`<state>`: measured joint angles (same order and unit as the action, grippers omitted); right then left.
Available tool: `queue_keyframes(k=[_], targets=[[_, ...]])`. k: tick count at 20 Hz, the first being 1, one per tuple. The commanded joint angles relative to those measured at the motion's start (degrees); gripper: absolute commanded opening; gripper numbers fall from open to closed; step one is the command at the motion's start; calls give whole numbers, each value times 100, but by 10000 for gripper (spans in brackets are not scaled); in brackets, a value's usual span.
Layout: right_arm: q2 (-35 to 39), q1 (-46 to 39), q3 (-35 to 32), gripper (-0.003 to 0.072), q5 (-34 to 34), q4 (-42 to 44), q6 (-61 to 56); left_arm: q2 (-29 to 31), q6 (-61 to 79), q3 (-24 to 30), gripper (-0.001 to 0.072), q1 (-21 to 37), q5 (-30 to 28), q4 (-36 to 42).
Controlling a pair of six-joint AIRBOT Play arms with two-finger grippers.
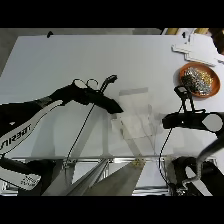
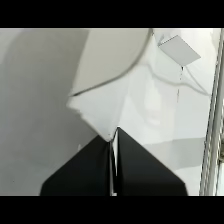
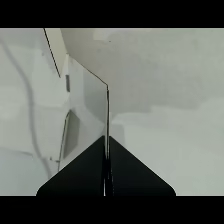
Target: Fold the box and place the chain.
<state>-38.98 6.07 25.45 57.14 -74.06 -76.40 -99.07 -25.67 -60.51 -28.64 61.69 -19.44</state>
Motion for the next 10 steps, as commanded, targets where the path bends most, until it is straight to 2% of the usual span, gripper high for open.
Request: queue_keyframes(k=[1,6,7,8,10], targets=[[4,7,-2,18,35,0,0,-2,605,-4,13,46,52,-76],[22,7,17,21,50,361,59,26,2061,-4,7,-74,144,-98],[72,7,52,60,66,455,184,85,2223,-4,6,-114,103,-136],[142,7,120,135,74,503,219,214,2208,-4,4,-160,-22,-297],[343,7,356,264,122,507,214,625,1679,-2,1,-264,-229,-1060]])
